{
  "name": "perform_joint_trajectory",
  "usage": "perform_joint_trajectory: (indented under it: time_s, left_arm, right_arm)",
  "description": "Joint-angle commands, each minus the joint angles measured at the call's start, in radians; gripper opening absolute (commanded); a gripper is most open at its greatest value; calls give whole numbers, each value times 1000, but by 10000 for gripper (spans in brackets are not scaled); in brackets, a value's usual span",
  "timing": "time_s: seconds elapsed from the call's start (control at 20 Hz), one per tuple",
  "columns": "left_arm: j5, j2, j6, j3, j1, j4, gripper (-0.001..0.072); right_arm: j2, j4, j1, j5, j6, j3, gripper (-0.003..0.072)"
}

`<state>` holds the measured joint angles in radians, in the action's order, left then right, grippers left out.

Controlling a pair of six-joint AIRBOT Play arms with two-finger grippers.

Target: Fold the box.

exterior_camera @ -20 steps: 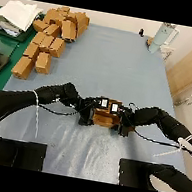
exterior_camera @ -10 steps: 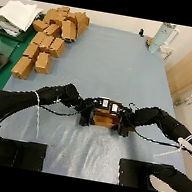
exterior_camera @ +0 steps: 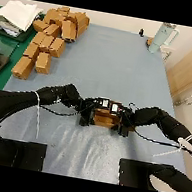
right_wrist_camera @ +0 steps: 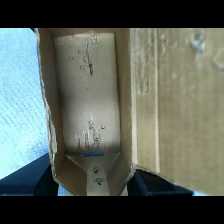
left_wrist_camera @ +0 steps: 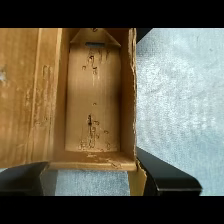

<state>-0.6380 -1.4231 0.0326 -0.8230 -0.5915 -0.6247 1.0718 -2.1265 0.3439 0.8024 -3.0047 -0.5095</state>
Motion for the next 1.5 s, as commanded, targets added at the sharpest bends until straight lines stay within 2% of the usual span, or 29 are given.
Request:
perform_joint_trajectory:
  time_s: [0.0,0.7,0.75,0.8,0.9,1.1,1.25,1.35,1.45]
  left_arm:
    - [1,0,0,0,-1,-3,511]
    - [1,0,0,0,-1,-3,511]
    - [1,0,0,0,-1,-2,511]
    - [1,0,0,0,-1,-3,511]
    - [2,0,0,0,-1,-3,511]
    - [1,0,0,0,-1,-3,511]
    - [1,0,0,0,-1,-3,511]
    - [1,0,0,0,-1,-2,511]
    - [1,0,0,0,-1,-3,511]
  right_arm:
    - [0,0,0,-1,0,0,513]
    - [0,5,-1,12,0,0,511]
    - [0,-3,-1,26,0,0,549]
    - [-2,-4,-1,29,2,-3,718]
    - [-22,-1,-1,43,13,-5,718]
    - [-122,114,-21,68,144,-5,718]
    - [-251,240,-23,181,323,-5,717]
    - [-353,253,-22,256,384,-5,713]
    - [-447,198,-22,301,457,-5,704]
